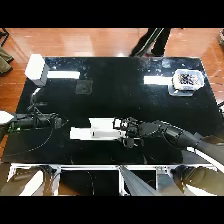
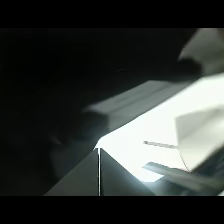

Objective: Fold the box and place the chain.

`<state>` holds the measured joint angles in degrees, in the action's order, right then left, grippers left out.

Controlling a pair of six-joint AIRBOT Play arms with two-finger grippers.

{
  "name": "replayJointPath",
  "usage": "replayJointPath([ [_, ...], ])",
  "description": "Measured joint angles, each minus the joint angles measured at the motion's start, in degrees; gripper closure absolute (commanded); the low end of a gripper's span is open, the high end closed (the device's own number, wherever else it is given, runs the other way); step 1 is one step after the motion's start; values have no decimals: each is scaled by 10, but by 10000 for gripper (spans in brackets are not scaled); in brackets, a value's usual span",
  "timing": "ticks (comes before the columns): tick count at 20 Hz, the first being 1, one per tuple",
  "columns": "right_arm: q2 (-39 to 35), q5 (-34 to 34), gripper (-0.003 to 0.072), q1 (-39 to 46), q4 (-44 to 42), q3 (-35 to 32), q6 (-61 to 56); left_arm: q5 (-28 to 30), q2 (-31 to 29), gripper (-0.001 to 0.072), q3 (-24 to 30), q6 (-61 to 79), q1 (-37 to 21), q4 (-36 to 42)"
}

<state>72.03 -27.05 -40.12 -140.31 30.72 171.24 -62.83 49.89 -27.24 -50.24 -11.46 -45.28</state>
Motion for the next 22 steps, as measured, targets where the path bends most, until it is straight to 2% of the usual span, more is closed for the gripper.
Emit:
replayJointPath([
  [4,0,0,496,0,0,0,0,-58,64,690,3,-85,-26,-36],
  [9,0,0,496,0,0,0,0,-52,147,689,6,-140,-31,-40],
  [13,0,0,497,0,0,0,0,-40,199,690,17,-132,-31,-3],
  [17,0,0,497,0,0,0,0,-21,222,689,42,-81,-27,69],
  [22,0,0,496,0,0,0,0,9,242,685,54,-50,27,119],
])
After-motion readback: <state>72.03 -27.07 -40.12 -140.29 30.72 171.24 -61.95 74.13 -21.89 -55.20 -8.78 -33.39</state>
